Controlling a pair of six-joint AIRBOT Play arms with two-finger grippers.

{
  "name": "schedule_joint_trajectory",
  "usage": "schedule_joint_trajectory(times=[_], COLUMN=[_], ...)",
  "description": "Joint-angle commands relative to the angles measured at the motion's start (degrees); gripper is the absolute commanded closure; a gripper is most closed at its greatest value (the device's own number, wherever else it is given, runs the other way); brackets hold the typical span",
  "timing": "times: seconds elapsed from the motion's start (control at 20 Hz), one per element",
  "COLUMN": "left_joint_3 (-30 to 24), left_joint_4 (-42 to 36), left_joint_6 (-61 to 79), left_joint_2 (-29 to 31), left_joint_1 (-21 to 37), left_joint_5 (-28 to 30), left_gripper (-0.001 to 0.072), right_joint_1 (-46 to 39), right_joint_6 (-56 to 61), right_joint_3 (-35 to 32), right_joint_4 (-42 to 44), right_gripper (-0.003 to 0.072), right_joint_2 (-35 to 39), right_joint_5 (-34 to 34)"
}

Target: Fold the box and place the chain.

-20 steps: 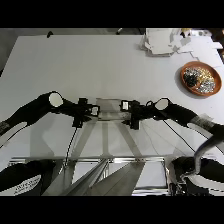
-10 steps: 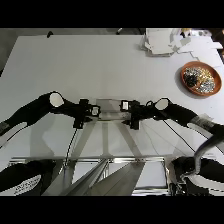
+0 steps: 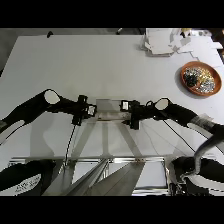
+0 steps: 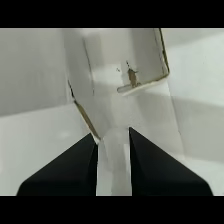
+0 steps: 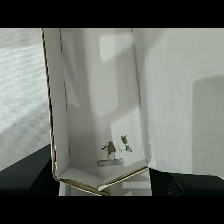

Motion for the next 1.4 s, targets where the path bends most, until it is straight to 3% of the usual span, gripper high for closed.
schedule_joint_trajectory(times=[0.0,0.2,0.25,0.3,0.35,0.75,0.8,0.85,0.9,1.05,1.2,1.3,1.35], left_joint_3=[0.1,0.1,0.1,0.1,0.1,0.1,0.1,0.0,0.1,0.1,0.1,0.1,0.1], left_joint_4=[-3.5,-4.9,-5.9,-6.6,-7.0,-10.9,-11.1,-11.2,-11.2,-11.1,-11.1,-10.7,-9.2], left_joint_6=[5.1,4.7,4.7,4.7,4.7,4.7,4.7,4.7,4.7,4.7,4.4,1.5,-1.4], left_joint_2=[-2.4,-2.4,-2.4,-2.4,-2.4,-2.4,-2.4,-2.4,-2.4,-2.4,-2.4,-2.0,-1.2], left_joint_1=[-1.5,-2.8,-3.0,-3.2,-3.3,-4.3,-4.7,-5.1,-5.4,-5.5,-5.5,-5.5,-5.3], left_joint_5=[0.9,-0.1,-0.1,-0.1,0.2,2.1,2.1,2.1,2.1,2.2,2.1,2.1,2.1], left_gripper=[0.0506,0.0511,0.0531,0.0597,0.0606,0.0631,0.0622,0.057,0.0444,0.031,0.0309,0.0372,0.0521], right_joint_1=[0.0,0.0,0.0,0.0,0.0,0.0,0.0,0.0,0.0,0.0,0.0,0.0,0.0], right_joint_6=[0.0,0.0,0.0,0.0,0.0,0.0,0.0,0.0,0.0,0.0,0.0,0.0,0.0], right_joint_3=[0.0,0.0,0.0,0.0,0.0,0.0,0.0,0.0,0.0,0.0,0.0,0.0,0.0], right_joint_4=[0.0,0.0,0.0,0.0,0.0,0.0,0.0,0.0,0.0,0.0,0.0,0.0,0.0], right_gripper=[0.0305,0.0305,0.0305,0.0305,0.0305,0.0305,0.0305,0.0305,0.0305,0.0305,0.0305,0.0305,0.0305], right_joint_2=[0.0,0.0,0.0,0.0,0.0,0.0,0.0,0.0,0.0,0.0,0.0,0.0,0.0], right_joint_5=[0.0,0.0,0.0,0.0,0.0,0.0,0.0,0.0,0.0,0.0,0.0,0.0,0.0])
